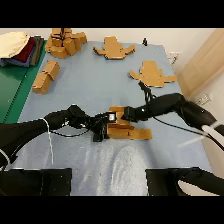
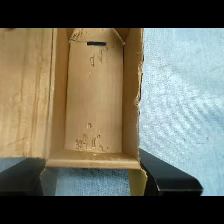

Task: Fold the box.

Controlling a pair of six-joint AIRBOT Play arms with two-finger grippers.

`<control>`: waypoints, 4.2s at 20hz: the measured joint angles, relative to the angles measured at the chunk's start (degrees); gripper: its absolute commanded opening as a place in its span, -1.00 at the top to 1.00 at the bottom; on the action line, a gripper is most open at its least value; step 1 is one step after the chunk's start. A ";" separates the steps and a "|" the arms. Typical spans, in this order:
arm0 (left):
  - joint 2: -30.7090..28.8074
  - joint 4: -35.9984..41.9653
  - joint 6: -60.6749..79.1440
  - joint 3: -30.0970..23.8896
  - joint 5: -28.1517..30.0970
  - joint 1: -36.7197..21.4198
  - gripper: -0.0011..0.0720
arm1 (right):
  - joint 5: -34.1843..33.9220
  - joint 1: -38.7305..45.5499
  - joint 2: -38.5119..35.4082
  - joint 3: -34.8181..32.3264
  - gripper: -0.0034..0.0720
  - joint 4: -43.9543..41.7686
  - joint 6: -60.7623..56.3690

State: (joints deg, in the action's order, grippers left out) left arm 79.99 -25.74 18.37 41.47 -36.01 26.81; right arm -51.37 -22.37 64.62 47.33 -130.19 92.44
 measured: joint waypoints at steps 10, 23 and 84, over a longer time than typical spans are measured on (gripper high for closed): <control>0.00 0.00 -0.02 0.00 0.00 0.00 -0.46 | -1.86 -0.42 15.82 7.76 0.90 3.19 6.12; 0.00 0.00 0.00 0.00 -0.02 0.00 -0.46 | -4.17 -0.55 17.51 7.98 0.90 3.80 8.09; 0.00 0.00 0.04 0.00 0.00 0.00 -0.46 | 11.04 -10.62 -6.86 -14.71 0.89 22.80 52.02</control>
State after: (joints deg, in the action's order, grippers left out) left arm 79.99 -25.74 18.41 41.47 -36.01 26.81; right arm -40.34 -32.99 57.76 32.62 -107.39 144.46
